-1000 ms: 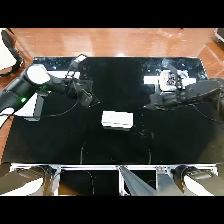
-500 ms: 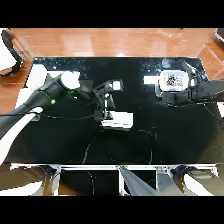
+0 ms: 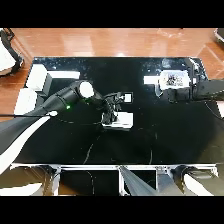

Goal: Fold the box and place the chain.

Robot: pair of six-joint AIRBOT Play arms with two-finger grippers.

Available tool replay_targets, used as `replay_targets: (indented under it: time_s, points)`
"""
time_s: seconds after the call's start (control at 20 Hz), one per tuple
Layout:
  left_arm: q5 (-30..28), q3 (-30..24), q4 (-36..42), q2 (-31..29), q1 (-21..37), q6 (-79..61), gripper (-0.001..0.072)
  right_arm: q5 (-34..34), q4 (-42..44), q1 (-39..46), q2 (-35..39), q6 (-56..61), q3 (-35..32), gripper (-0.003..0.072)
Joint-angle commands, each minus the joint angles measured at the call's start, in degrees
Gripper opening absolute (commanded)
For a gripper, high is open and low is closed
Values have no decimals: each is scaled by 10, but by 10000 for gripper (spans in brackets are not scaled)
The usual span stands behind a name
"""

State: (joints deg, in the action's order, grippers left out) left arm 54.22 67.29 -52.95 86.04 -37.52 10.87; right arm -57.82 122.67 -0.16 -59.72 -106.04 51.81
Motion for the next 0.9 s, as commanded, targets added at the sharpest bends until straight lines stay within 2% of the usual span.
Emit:
replay_targets:
  time_s: [0.0,0.35,0.85]
  points:
    - [-15,0,-5,5,-2,-4,629,22,-1,0,0,-21,0,17]
    - [15,1,-6,21,-2,16,625,28,-2,0,0,-38,0,17]
    - [13,1,-11,21,-2,30,623,28,-2,0,0,-39,0,17]
